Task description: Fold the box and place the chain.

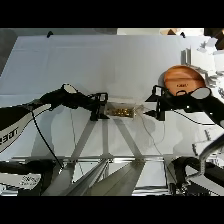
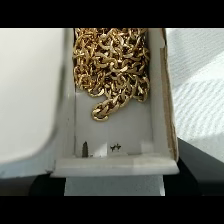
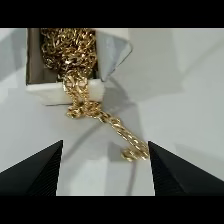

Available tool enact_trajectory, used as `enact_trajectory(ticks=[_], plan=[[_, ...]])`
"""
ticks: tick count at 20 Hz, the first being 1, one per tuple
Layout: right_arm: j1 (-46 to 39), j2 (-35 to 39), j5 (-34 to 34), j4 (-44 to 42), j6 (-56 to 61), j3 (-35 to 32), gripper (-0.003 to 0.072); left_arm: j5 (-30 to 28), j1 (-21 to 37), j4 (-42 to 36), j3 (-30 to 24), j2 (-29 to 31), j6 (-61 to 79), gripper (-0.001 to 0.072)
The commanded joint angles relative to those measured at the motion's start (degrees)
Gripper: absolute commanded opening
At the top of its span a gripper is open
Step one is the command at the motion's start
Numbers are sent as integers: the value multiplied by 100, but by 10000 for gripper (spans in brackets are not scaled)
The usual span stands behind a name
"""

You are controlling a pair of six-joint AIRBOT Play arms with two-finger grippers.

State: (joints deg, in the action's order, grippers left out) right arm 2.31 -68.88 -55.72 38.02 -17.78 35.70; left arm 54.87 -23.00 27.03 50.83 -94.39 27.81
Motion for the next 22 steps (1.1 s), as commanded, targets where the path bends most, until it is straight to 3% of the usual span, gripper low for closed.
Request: enact_trajectory(ticks=[1, 8, 11, 13, 14, 15, 22], plan=[[258, -586, 160, -295, -704, -52, 588, -2, 4, -2, 0, 2, 0, 393], [826, -1401, 785, -1180, -1716, -52, 556, -2, 4, 0, 0, 2, 0, 393], [857, -1530, 1123, -1172, -1572, -52, 171, -2, 4, 0, 0, 2, 0, 393], [857, -1528, 1346, -1073, -1504, -52, 142, 0, 4, 0, 0, 2, 0, 393], [857, -1526, 1366, -999, -1504, -52, 41, 0, 4, 0, 0, 2, 0, 393], [857, -1517, 1366, -925, -1506, -52, 11, 0, 4, -2, 0, 2, 0, 393], [831, -855, 1919, -26, -442, -52, 9, -2, 4, 0, 0, 2, 0, 393]])
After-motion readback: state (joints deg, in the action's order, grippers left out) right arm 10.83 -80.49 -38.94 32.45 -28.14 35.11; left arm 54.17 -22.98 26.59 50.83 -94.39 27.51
